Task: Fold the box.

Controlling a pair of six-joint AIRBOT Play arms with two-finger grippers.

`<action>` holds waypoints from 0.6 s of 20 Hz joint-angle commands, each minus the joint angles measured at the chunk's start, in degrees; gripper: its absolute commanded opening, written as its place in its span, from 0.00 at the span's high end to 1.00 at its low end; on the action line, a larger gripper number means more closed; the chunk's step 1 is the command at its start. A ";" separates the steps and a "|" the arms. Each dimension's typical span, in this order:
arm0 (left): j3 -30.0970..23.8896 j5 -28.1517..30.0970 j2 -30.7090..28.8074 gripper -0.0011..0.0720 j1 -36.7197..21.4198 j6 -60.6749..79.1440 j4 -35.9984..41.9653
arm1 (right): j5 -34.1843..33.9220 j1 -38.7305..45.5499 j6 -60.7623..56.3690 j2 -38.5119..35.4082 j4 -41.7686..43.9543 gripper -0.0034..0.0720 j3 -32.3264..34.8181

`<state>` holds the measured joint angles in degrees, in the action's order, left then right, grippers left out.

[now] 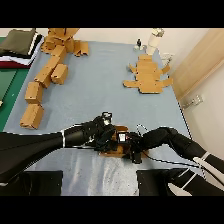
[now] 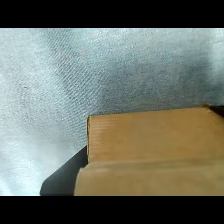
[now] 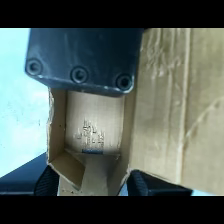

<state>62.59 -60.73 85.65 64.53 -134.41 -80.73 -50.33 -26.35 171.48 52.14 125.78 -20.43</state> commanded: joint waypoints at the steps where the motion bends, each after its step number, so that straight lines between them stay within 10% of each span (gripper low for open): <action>1: 0.13 1.92 0.20 0.97 0.02 -0.24 1.81 | 0.28 -0.07 0.02 0.04 0.00 0.29 -0.04; 3: 0.15 2.56 0.07 0.97 0.02 -0.22 2.69 | 0.28 -0.07 0.02 0.04 0.00 0.29 -0.04; 5: 0.20 3.80 -0.04 0.32 0.02 -0.26 3.13 | 0.28 -0.07 0.02 0.04 0.00 0.29 -0.04; 6: 0.20 4.04 -0.04 0.20 -0.02 -0.33 3.67 | 0.28 -0.07 0.02 0.04 0.00 0.29 -0.04; 12: 0.17 2.54 -0.39 0.20 -0.02 -0.39 6.14 | 0.28 -0.07 0.02 0.04 0.00 0.29 -0.04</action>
<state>62.76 -57.14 85.56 64.49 -134.65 -75.61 -49.98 -26.37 171.68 52.18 125.73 -20.43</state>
